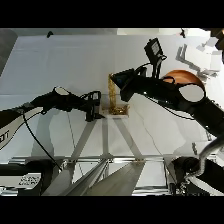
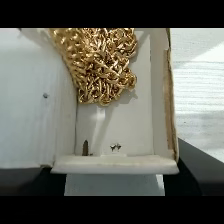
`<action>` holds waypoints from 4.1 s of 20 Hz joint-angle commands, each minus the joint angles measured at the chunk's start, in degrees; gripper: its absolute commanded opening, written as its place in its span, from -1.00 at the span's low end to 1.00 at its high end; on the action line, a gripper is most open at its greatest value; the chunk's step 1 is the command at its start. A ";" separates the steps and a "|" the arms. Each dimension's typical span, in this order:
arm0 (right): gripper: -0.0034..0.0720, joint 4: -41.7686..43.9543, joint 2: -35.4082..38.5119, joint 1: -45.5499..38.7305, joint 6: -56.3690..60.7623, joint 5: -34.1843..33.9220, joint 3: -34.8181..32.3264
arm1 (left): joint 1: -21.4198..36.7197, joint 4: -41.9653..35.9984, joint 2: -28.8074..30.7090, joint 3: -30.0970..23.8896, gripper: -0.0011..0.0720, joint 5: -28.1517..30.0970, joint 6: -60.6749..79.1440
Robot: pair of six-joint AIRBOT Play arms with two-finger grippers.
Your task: Fold the box and place the chain.
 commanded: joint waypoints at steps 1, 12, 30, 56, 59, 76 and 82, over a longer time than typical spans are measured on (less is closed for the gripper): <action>-0.60 -2.78 0.02 0.00 0.00 -0.48 0.07 | 0.04 0.00 -0.02 0.00 -0.04 0.00 0.02; -0.66 -38.66 -5.86 0.00 26.45 15.15 -0.26 | 0.04 0.00 -0.02 0.00 -0.04 0.02 0.02; -0.02 -49.77 -3.58 -17.86 3.30 31.01 -0.48 | 0.04 0.02 -0.02 0.00 -0.04 0.00 0.02; -0.87 -23.54 -26.99 -19.28 -40.35 33.66 -0.48 | 0.04 0.02 -0.02 0.00 -0.04 0.02 0.02; -0.87 -27.78 -26.77 -19.28 -35.58 32.52 -0.48 | 0.04 0.02 -0.02 0.00 -0.04 0.00 0.02; -0.85 -27.82 -12.13 -13.55 -21.40 38.29 7.87 | 0.04 0.02 -0.02 0.00 -0.04 0.00 0.02; 0.22 -33.11 -14.47 -8.37 -10.16 40.15 15.10 | 0.04 0.02 -0.02 0.00 -0.04 0.02 0.02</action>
